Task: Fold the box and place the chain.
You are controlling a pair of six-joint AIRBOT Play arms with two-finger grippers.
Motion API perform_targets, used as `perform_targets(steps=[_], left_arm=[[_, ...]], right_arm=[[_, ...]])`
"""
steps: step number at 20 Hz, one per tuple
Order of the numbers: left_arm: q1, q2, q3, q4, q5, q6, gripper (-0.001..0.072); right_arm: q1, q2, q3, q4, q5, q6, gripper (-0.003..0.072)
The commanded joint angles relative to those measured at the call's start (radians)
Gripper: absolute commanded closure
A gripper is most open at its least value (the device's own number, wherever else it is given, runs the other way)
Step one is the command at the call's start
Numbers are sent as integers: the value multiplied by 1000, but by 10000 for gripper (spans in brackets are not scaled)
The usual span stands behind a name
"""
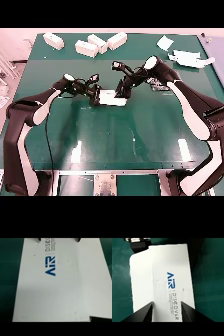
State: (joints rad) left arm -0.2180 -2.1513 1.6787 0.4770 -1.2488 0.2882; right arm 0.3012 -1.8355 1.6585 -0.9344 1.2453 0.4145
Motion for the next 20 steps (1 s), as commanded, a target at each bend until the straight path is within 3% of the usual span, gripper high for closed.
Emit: perform_targets(steps=[1, 7, 15, 17, 18, 20], left_arm=[[1, 1, 1, 0, 0, 0, 118], [1, 1, 1, 0, 0, 0, 118], [1, 1, 1, 0, 0, 0, 118], [1, 1, 1, 1, 0, 0, 118], [1, 1, 1, 0, 0, 0, 118], [1, 1, 1, 0, 0, 0, 118]], right_arm=[[5, 5, -6, -1, -13, -7, 269], [18, 81, -56, -2, -7, -6, 305], [41, 102, -187, 3, -238, -57, 323], [44, 105, -188, 2, -243, -57, 306], [44, 107, -188, 2, -243, -57, 258], [42, 118, -188, -2, -244, -58, 254]])
